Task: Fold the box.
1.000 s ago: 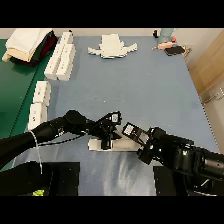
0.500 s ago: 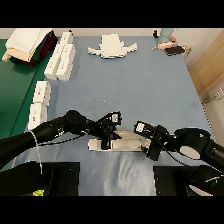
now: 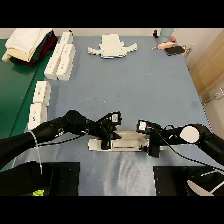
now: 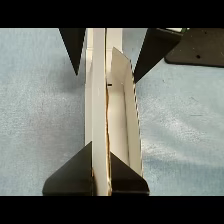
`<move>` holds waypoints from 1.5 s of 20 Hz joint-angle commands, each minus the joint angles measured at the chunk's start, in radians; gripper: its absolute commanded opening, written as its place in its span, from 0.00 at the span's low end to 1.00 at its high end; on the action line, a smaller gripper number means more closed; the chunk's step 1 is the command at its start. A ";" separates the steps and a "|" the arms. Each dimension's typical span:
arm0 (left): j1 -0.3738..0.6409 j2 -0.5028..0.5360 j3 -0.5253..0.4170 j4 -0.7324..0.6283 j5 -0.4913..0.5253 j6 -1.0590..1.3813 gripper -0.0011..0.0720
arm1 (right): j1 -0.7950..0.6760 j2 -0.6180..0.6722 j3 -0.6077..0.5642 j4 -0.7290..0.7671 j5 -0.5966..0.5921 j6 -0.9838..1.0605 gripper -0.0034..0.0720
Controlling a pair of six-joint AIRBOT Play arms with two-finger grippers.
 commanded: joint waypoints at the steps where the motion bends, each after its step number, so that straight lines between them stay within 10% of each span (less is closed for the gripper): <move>1: 0.001 0.000 0.000 0.000 0.000 0.000 0.04 | -0.015 0.014 0.000 0.037 0.010 -0.049 0.99; 12: 0.001 0.000 0.000 0.000 0.000 0.000 0.04 | -0.157 -0.129 -0.029 0.299 0.065 -0.373 0.97; 30: 0.001 0.000 0.000 0.000 0.000 0.000 0.04 | -0.164 -0.178 -0.075 0.294 0.010 -0.455 0.89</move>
